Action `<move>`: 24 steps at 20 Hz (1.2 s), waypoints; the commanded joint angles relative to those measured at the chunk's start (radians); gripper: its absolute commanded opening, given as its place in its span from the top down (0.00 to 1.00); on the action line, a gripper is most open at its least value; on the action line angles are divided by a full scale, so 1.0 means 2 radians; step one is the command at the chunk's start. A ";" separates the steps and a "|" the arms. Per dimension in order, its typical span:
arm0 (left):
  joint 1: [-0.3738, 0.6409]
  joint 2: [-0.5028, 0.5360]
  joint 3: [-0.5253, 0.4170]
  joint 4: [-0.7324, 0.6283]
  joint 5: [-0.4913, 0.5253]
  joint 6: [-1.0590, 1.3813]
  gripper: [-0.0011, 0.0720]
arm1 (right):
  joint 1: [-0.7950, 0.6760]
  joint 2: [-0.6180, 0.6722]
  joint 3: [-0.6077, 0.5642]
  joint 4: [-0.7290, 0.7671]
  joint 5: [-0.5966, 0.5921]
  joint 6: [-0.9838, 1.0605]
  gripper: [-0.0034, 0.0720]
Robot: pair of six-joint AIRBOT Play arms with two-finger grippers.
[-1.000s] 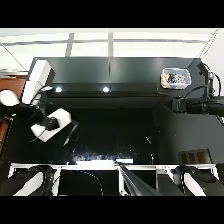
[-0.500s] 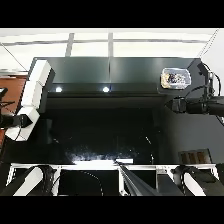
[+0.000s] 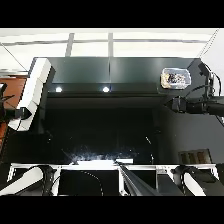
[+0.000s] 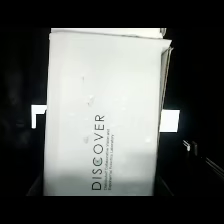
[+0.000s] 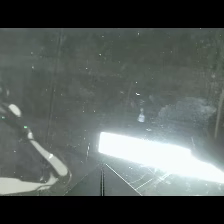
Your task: Fold the box and place the chain.
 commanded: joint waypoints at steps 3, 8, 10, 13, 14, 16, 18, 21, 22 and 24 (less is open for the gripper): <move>-0.001 -0.035 0.039 -0.030 0.024 0.010 0.37 | 0.000 0.000 0.000 0.000 -0.002 0.005 0.93; -0.003 -0.028 0.063 0.011 -0.060 -0.052 0.01 | 0.000 0.000 0.000 0.000 -0.002 0.005 0.93; -0.003 -0.012 0.097 0.046 -0.129 -0.076 0.01 | 0.000 0.000 0.000 0.000 -0.001 0.005 0.93; -0.005 0.028 0.157 0.034 -0.206 -0.124 0.01 | 0.000 0.000 0.000 0.000 -0.006 -0.008 0.93; -0.007 0.042 0.171 0.020 -0.224 -0.148 0.02 | 0.000 0.000 0.000 0.000 -0.007 -0.014 0.93; -0.021 0.067 0.189 -0.014 -0.254 -0.187 0.80 | 0.000 0.000 0.000 -0.001 0.004 -0.036 0.93; -0.065 0.092 0.185 -0.022 -0.259 -0.178 0.95 | 0.000 0.000 0.000 -0.014 0.023 -0.068 0.93; -0.187 0.159 0.135 -0.023 -0.192 -0.204 0.95 | 0.000 0.002 -0.008 -0.059 0.011 -0.066 0.94; -0.239 0.192 0.097 -0.023 -0.139 -0.226 0.95 | 0.001 0.004 -0.021 -0.048 -0.005 -0.068 0.94; -0.341 0.251 0.002 -0.016 -0.051 -0.237 0.95 | 0.016 0.010 -0.063 -0.024 -0.066 -0.084 0.94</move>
